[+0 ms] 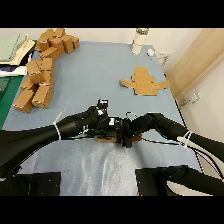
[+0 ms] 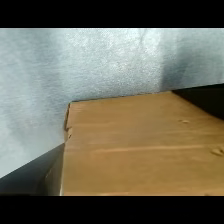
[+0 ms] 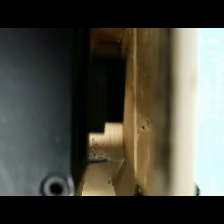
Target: Fold the box.
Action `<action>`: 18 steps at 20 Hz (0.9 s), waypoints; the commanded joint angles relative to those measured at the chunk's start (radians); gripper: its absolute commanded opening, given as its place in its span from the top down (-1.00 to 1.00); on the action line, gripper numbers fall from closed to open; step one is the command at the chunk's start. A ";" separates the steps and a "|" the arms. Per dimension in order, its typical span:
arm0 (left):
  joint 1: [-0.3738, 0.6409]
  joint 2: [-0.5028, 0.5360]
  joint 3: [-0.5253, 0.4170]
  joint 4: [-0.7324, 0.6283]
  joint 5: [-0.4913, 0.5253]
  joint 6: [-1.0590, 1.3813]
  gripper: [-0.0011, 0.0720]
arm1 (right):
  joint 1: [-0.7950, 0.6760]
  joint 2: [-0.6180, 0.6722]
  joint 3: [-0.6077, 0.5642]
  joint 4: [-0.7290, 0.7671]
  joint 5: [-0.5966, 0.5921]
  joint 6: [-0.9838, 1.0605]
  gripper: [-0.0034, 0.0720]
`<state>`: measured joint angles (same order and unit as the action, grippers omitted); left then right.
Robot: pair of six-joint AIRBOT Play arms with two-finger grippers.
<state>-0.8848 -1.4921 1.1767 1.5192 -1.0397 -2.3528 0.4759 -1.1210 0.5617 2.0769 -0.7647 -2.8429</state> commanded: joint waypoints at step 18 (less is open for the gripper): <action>0.415 0.005 0.046 -0.490 -0.378 0.439 -0.55 | 0.000 0.000 0.000 -0.002 -0.003 0.000 -0.46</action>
<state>-0.5362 -1.4876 1.2213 1.0691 -1.3449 -1.9957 0.4759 -1.1206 0.5621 2.0750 -0.7677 -2.8433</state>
